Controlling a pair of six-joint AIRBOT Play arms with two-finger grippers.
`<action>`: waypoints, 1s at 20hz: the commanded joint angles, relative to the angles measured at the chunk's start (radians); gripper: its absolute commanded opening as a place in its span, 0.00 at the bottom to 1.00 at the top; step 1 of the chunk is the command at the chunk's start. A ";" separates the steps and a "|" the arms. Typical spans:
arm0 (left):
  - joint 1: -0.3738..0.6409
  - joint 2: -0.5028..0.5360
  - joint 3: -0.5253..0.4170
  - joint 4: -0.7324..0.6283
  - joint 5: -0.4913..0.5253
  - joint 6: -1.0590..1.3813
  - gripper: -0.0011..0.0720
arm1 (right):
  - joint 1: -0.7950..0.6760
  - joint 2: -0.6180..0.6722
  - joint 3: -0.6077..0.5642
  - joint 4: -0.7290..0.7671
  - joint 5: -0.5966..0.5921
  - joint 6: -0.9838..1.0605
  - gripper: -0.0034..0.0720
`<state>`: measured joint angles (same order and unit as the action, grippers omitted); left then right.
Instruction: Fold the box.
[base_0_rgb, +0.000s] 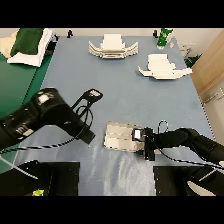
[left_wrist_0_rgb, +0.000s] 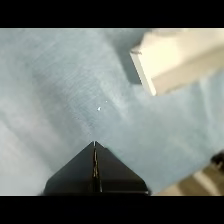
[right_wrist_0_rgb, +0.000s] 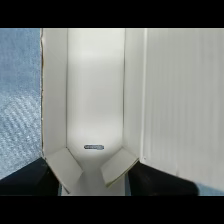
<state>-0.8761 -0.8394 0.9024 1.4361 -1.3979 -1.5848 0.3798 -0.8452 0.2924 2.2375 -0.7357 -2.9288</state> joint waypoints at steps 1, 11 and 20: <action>0.243 0.116 -0.164 -0.364 0.151 0.784 0.62 | 0.000 0.000 0.000 0.000 -0.002 0.000 0.75; 0.404 -0.080 -0.414 -0.691 0.503 1.667 0.97 | 0.000 0.000 0.000 0.000 -0.002 0.000 0.75; 0.286 -0.247 -0.417 -0.893 0.628 1.936 0.97 | 0.000 0.000 0.000 0.000 -0.002 0.000 0.75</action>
<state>-0.5480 -1.0473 0.4873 0.6167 -0.8234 0.2710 0.3798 -0.8452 0.2924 2.2379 -0.7376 -2.9288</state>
